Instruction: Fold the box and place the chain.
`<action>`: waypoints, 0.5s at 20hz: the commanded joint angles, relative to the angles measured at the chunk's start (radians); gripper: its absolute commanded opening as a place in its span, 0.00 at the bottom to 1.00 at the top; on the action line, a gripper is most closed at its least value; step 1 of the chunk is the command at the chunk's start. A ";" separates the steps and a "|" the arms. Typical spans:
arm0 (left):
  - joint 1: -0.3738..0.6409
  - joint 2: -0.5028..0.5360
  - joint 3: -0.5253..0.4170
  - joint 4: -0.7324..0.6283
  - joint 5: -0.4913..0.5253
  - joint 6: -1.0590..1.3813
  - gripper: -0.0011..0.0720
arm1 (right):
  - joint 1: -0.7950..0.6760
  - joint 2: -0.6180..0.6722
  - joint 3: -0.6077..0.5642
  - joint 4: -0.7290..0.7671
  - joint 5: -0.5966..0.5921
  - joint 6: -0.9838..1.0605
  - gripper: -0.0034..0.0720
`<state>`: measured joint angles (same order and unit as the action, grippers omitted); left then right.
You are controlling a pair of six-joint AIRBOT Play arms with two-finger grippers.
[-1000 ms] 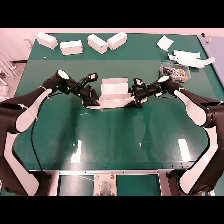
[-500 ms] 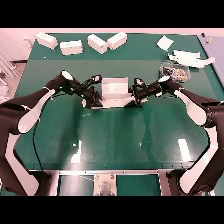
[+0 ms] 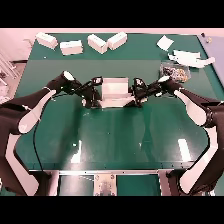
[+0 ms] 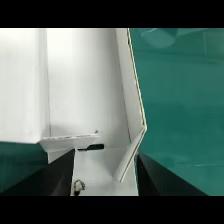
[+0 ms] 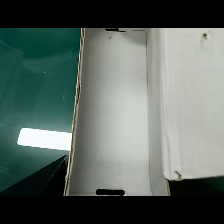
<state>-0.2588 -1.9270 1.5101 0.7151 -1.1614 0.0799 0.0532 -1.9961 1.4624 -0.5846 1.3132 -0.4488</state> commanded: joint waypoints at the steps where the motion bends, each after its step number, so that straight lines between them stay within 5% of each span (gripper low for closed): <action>1: -0.001 0.002 0.002 0.046 0.000 0.006 0.63 | 0.000 0.000 0.000 0.000 0.000 0.000 0.72; 7: 0.011 0.003 0.003 0.076 -0.009 0.008 0.57 | 0.000 0.000 0.000 0.000 0.000 0.000 0.72; 10: 0.070 0.003 0.002 -0.033 -0.054 0.010 0.57 | 0.000 0.000 0.000 0.000 0.000 0.000 0.72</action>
<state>-0.2249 -1.9240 1.5116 0.7563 -1.1816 0.0883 0.0547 -1.9965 1.4624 -0.5842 1.3136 -0.4488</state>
